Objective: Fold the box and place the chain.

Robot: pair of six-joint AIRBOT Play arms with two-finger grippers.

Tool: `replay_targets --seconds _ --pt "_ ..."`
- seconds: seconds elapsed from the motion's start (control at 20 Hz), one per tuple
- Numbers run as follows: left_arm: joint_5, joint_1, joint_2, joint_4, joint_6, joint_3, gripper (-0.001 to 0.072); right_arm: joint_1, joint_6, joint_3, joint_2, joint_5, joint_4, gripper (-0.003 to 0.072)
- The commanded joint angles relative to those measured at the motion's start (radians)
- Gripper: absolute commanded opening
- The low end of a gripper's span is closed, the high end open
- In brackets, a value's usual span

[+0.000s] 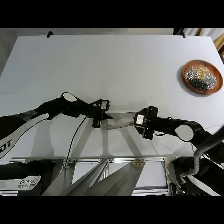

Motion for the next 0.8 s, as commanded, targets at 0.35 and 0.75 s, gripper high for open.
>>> replay_targets --seconds 0.35,0.75 --pt "0.0 0.0 0.0 0.0 0.0 0.0 0.0013 -0.132 -0.356 0.001 -0.051 0.152 0.306 0.0617" --pt "0.0 0.0 0.0 0.0 0.0 0.0 0.0013 -0.198 -0.4 0.106 -0.203 0.242 0.352 0.0617"
